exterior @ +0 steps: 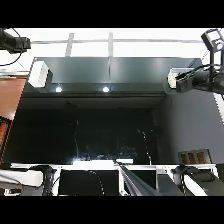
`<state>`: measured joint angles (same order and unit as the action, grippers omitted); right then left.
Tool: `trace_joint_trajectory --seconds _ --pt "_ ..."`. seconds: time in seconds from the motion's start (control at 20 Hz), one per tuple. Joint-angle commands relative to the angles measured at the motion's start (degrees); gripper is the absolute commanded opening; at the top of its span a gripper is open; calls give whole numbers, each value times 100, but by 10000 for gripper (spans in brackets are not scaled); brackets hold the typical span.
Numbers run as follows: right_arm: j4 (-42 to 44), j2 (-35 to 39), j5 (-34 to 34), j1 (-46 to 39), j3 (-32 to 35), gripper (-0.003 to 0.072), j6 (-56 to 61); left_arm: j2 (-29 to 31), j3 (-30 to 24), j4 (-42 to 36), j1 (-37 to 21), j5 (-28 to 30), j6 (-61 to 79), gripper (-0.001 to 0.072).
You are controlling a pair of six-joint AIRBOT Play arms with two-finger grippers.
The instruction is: Fold the box and place the chain.
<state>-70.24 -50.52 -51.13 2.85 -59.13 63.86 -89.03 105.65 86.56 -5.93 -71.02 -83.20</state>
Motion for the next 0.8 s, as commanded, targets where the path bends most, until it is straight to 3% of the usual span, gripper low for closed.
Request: trace_joint_trajectory --seconds 0.0,0.2,0.35,0.45,0.55,0.75 --pt "50 98 719 -140 168 13 138 1696 -1860 -195 597 809 -127 22" --pt "42 286 2173 -496 1392 14 420 4280 -5316 -157 960 2275 -129 23" --pt "-328 286 2011 -852 1648 16 450 5742 -7023 105 946 2459 -623 22" --pt "-328 286 1816 -872 1648 16 450 6170 -7460 313 822 2330 -621 24" --pt "-330 286 1790 -870 1646 16 450 6214 -7462 293 612 2159 -621 25" --pt "-328 286 1790 -870 1646 16 450 6212 -7462 297 474 2389 -621 25"
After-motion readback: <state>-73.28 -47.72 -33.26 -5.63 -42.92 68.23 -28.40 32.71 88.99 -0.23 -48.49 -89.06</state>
